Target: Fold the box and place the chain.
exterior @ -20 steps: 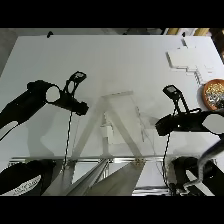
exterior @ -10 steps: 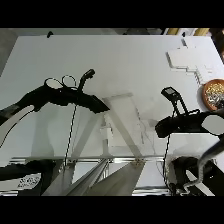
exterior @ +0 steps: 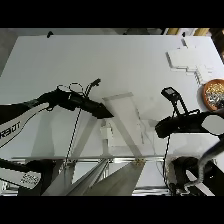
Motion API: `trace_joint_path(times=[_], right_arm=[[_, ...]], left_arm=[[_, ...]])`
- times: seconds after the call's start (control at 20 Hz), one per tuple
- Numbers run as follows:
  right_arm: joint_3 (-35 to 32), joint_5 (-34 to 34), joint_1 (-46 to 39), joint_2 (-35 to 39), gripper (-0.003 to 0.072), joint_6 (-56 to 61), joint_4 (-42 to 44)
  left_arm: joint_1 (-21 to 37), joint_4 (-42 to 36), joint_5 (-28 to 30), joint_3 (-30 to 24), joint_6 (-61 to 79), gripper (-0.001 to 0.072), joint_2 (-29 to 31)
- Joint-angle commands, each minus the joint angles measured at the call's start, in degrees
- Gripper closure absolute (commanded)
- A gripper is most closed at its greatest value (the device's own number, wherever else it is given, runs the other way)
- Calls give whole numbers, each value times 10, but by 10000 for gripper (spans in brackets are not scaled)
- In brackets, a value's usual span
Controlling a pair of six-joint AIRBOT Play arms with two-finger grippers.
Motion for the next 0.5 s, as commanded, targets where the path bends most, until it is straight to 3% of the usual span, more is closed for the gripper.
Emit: trace_joint_path(times=[0.0,0.05,0.1,0.2,0.35,0.45], right_arm=[[0,0,1,0,669,0,-4],[0,0,0,0,669,0,-6],[0,0,1,0,669,0,-7],[0,1,1,0,669,-1,-8],[0,-3,1,0,647,-1,-7],[5,-4,1,1,474,-1,-3]], left_arm=[[-27,14,-11,23,8,451,-5],[-32,15,-11,32,8,490,-5],[-33,22,-11,38,8,596,-4],[-32,54,-14,49,10,693,-4],[-33,86,-15,52,28,706,9],[-34,108,-9,52,35,707,36]])
